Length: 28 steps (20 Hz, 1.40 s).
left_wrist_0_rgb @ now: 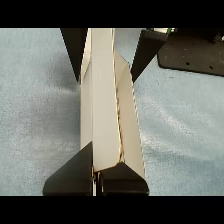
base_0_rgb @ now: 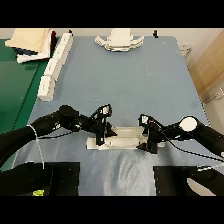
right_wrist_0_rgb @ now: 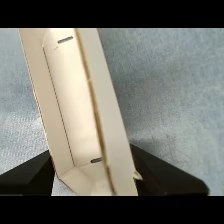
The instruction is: Fold the box.
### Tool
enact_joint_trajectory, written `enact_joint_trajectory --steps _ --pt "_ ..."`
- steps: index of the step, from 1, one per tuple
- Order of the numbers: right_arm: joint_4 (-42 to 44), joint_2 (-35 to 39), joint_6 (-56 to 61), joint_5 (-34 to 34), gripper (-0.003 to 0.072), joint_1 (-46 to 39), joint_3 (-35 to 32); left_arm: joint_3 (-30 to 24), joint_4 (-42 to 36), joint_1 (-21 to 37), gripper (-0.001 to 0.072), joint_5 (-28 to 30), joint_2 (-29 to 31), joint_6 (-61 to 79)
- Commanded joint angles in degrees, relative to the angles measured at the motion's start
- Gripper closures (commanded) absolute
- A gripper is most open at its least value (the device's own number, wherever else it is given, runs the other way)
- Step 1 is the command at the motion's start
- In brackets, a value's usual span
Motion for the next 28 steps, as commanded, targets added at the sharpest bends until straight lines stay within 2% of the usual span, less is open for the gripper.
enact_joint_trajectory --steps 1,8,9,10,18,28 --pt "-0.2 0.0 -0.9 0.5 -0.0034 0.0 0.0 0.0 0.0 0.0 0.0696 0.1 0.0 0.0" --pt "-3.2 0.2 -1.7 1.3 -0.0030 0.0 0.0 0.0 0.0 0.0 0.0697 0.0 0.0 0.0" --pt "-3.1 0.4 -4.0 1.5 0.0085 0.0 -0.1 0.0 0.0 0.0 0.0696 0.0 0.0 0.0" --pt "-2.6 0.6 -6.3 1.7 0.0244 0.0 -0.2 0.0 0.0 0.0 0.0697 0.0 0.0 0.0" --pt "-2.6 0.7 -8.9 0.7 0.0229 0.0 -0.5 0.0 0.0 0.0 0.0696 0.0 0.0 0.0" --pt "-2.8 0.2 -5.7 0.9 0.0229 0.5 -0.6 0.0 0.0 0.0 0.0697 0.0 0.0 0.0"
